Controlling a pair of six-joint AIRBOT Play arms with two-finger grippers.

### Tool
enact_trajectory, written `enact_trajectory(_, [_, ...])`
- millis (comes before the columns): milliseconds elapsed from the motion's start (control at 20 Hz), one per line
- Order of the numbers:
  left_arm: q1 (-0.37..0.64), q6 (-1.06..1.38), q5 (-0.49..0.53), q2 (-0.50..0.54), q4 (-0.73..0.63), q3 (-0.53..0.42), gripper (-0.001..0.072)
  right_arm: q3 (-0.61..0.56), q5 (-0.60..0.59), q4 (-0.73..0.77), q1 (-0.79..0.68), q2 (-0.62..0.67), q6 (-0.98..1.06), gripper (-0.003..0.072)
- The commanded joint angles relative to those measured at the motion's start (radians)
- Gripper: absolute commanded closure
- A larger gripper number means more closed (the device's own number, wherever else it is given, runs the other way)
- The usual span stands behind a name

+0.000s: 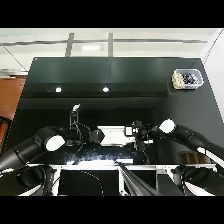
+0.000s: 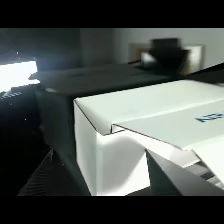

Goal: Fold the box and place the chain.

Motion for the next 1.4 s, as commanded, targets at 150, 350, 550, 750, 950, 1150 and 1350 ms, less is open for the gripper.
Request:
enact_trajectory(150, [-0.079,-0.216,-0.135,-0.125,0.203,0.144,0.0079,0.000,0.000,0.000,0.001,0.000,0.000,0.0328])
enact_trajectory(350, [-0.145,-0.350,-0.218,-0.175,0.350,0.200,0.0079,0.000,0.000,0.000,0.001,0.000,0.000,0.0328])
enact_trajectory(550, [-0.150,-0.379,-0.251,-0.194,0.362,0.214,0.0079,0.000,0.000,0.000,0.001,0.000,0.000,0.0328])
enact_trajectory(750, [-0.159,-0.389,-0.310,-0.252,0.362,0.256,0.0089,0.000,0.000,0.000,0.001,0.000,0.000,0.0328])
enact_trajectory(950, [-0.175,-0.420,-0.326,-0.300,0.357,0.307,0.0266,0.000,0.000,0.000,0.001,0.000,0.000,0.0328])
enact_trajectory(1150, [-0.197,-0.440,-0.338,-0.341,0.361,0.348,0.0266,0.000,0.000,0.000,0.001,0.000,0.000,0.0328])
enact_trajectory(1350, [-0.197,-0.450,-0.406,-0.386,0.362,0.376,0.0268,0.000,0.000,0.000,0.001,0.000,0.000,0.0328])
